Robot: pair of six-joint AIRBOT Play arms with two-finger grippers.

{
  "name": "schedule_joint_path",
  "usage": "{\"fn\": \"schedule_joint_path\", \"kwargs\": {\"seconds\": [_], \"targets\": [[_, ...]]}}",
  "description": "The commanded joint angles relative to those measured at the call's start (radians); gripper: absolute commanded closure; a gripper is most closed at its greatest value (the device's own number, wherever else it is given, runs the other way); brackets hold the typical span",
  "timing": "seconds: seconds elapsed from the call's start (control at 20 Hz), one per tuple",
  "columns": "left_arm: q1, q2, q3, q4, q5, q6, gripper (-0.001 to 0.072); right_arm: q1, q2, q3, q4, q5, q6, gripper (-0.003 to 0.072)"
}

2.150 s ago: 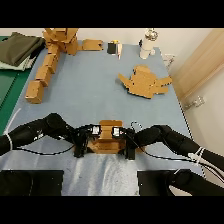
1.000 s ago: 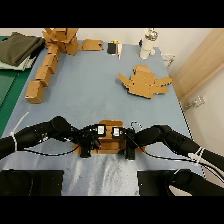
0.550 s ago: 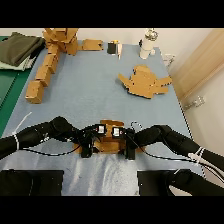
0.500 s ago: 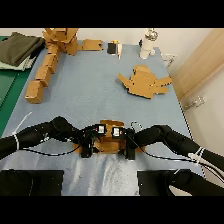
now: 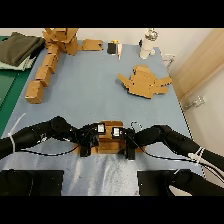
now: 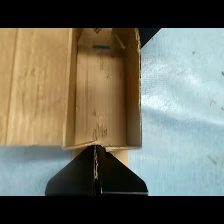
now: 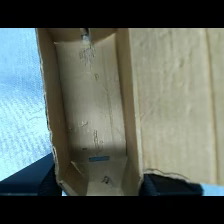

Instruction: Fold the box.

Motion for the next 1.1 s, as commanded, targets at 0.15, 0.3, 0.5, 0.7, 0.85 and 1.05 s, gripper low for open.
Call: {"fn": "schedule_joint_path", "kwargs": {"seconds": [0.15,0.3,0.5,0.7,0.85,1.05], "targets": [[0.002,0.212,0.001,0.402,-0.012,-0.524,0.0697,0.001,0.0,0.0,0.0,0.0,0.0,0.0186],[0.044,0.335,0.0,0.691,-0.083,-1.15,0.0697,0.001,0.0,0.0,0.0,0.0,0.0,0.0185],[0.241,0.359,-0.026,0.818,-0.412,-1.578,0.0698,0.001,0.0,0.0,0.0,0.0,0.0,0.0186],[0.315,0.358,-0.129,0.632,-0.414,-1.577,0.0699,0.001,0.0,0.0,0.0,0.0,0.0,0.0185],[0.253,0.357,-0.171,0.486,-0.323,-1.563,0.0699,0.001,0.0,0.0,0.0,0.0,0.0,0.0185],[0.186,0.297,-0.175,0.381,-0.193,-1.58,0.07,0.001,0.0,0.0,0.0,0.0,0.0,0.0185]]}}
